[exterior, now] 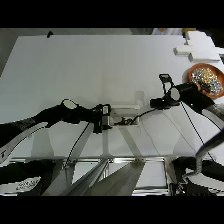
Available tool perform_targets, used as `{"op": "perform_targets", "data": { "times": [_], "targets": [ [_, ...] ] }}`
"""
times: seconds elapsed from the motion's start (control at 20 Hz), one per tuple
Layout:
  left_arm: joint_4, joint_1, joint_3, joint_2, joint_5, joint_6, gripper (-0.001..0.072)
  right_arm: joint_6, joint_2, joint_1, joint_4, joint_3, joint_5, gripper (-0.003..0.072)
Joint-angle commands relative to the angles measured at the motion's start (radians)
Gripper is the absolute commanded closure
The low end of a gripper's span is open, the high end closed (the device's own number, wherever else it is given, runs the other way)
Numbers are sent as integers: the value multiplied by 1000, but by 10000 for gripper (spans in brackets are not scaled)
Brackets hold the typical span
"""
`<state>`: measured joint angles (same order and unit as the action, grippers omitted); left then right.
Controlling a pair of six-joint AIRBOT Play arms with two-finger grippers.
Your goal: Fold the box and place the chain.
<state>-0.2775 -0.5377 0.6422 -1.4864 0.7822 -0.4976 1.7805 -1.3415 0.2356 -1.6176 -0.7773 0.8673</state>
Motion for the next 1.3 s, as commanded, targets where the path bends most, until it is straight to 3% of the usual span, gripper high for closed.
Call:
{"op": "perform_targets", "data": {
  "times": [0.0, 0.35, 0.65, 0.85, 1.05, 1.25],
  "targets": [
    [0, 0, 0, 0, -1, 0, 574, -38, 1, -1, -2, 1, 28, 668],
    [0, 0, 0, 0, 0, 0, 574, -130, 219, 2, 23, 1, 143, 668],
    [0, 0, 0, 0, -1, 0, 574, -212, 470, 95, 195, 2, 272, 668],
    [0, 0, 0, 0, -1, 0, 574, -211, 588, 200, 320, 2, 270, 668],
    [0, 0, 0, 0, -1, 0, 574, -211, 621, 286, 415, 2, 251, 668],
    [0, 0, 0, 0, -1, 0, 574, -211, 621, 369, 484, 2, 138, 668]
  ]
}}
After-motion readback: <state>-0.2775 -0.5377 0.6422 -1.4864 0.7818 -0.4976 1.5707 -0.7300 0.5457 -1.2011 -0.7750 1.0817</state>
